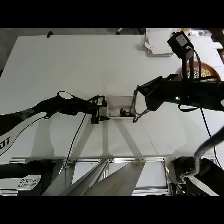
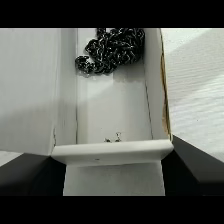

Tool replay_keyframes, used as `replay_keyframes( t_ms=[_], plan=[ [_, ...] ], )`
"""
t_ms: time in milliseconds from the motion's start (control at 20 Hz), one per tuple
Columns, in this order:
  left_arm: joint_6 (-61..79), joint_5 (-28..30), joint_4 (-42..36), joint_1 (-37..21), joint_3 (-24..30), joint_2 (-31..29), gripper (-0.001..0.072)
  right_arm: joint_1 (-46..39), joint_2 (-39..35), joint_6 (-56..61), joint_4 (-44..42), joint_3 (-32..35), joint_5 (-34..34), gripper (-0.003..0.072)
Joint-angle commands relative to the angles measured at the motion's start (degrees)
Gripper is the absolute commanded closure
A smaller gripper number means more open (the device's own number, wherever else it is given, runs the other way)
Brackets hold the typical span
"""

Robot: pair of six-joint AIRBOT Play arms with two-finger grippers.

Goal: Fold the box and place the chain.

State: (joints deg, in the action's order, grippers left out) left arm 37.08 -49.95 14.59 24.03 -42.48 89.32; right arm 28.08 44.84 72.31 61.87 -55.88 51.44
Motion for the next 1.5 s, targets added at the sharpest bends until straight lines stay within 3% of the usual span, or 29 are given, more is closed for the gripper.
replay_keyframes(
  t_ms=[0,100,300,600,650,750,850,1050,1350,1450],
  plan=[
    [0.00,0.02,0.02,0.00,-0.04,0.02,0.0527,5.09,-1.01,-0.85,-4.28,-0.07,-7.72,0.0666],
    [0.00,0.02,0.02,0.00,-0.04,0.02,0.0527,7.15,-0.90,-0.83,-3.48,-0.07,-10.91,0.0666],
    [0.00,0.00,0.02,0.00,-0.04,0.02,0.0527,7.32,2.49,-0.15,0.72,0.61,-9.22,0.0666],
    [0.00,0.00,0.02,0.00,-0.04,0.02,0.0527,7.32,13.90,-0.39,0.68,9.20,-9.81,0.0663],
    [0.00,0.00,0.02,0.00,-0.04,0.02,0.0527,7.32,16.39,-0.39,0.76,9.86,-9.84,0.0647],
    [0.00,0.02,0.02,0.00,-0.04,0.02,0.0527,7.32,19.69,-0.39,0.85,9.88,-9.90,0.0521],
    [0.00,0.00,0.02,0.00,-0.04,0.02,0.0527,7.32,19.08,-0.42,1.01,9.79,-10.12,0.0457],
    [-0.02,0.00,0.02,0.00,-0.04,0.02,0.0527,5.09,11.78,1.64,9.51,9.79,-6.43,0.0468],
    [0.00,0.00,0.02,0.00,-0.04,0.02,0.0527,-9.29,10.93,10.36,21.27,10.27,5.46,0.0462],
    [0.00,0.00,0.02,0.00,-0.04,0.02,0.0527,-12.24,13.70,10.21,22.03,11.54,6.08,0.0351]
  ],
)
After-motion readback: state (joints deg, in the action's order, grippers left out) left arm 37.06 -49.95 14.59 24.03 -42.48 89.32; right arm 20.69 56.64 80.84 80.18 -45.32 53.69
